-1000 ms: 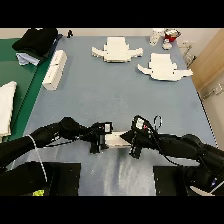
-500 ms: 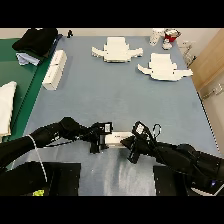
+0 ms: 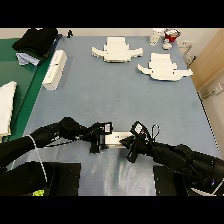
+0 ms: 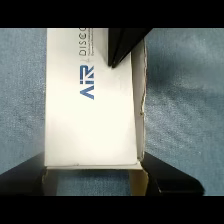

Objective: Fold the box.

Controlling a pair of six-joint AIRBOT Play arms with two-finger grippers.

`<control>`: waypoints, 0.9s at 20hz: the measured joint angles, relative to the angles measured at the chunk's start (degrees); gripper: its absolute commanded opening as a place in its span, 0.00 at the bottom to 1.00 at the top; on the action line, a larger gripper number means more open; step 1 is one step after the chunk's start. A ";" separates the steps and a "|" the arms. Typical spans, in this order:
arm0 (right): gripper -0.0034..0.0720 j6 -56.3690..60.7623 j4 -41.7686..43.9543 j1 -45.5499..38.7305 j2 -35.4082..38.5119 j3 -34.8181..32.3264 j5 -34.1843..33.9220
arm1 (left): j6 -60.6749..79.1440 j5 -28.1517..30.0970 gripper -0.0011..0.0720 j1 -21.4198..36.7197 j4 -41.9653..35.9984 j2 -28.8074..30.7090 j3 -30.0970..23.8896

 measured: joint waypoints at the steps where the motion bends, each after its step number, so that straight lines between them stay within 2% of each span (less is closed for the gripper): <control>1: 0.05 0.02 0.02 0.00 -0.09 -0.07 0.09 | 0.00 0.00 0.66 0.00 0.00 0.00 0.00; 18: 0.05 0.44 -0.79 0.00 1.29 0.59 -1.99 | -0.07 -0.24 0.66 -0.02 -0.02 0.00 -0.02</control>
